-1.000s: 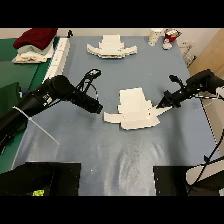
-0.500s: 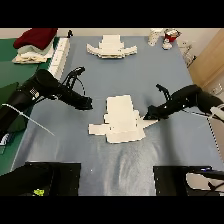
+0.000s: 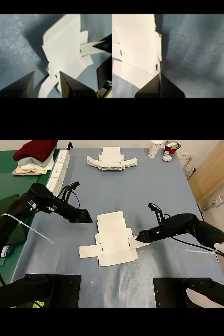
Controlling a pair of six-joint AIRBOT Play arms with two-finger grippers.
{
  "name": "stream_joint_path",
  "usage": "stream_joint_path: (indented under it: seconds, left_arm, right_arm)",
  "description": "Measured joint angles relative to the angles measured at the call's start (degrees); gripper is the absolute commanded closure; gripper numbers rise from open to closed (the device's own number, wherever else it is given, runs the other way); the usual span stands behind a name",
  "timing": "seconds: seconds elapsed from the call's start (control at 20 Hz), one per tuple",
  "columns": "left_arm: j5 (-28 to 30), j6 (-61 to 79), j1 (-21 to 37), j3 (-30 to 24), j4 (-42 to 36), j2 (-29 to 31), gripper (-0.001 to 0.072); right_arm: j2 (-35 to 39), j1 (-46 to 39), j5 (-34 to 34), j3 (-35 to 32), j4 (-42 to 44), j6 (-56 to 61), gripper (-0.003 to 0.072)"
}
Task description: Fold the box.
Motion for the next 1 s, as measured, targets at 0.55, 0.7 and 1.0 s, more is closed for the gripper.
stream_joint_path:
  seconds: [0.55, 0.7, 1.0]
  left_arm:
    - [-5.0, 16.5, 1.4, 1.1, -14.0, -18.4, 0.0248]
    - [-8.8, 19.9, 1.4, 1.4, -15.8, -20.8, 0.025]
    - [-11.5, 23.8, 0.1, 1.4, -17.3, -22.0, 0.0543]
  right_arm:
    - [3.0, 5.7, 3.1, -1.6, -0.1, 0.2, 0.0685]
    - [3.0, 5.9, 3.6, -1.6, -0.2, 0.2, 0.0685]
    - [3.1, 5.9, 4.6, -1.6, -0.6, 0.2, 0.0685]
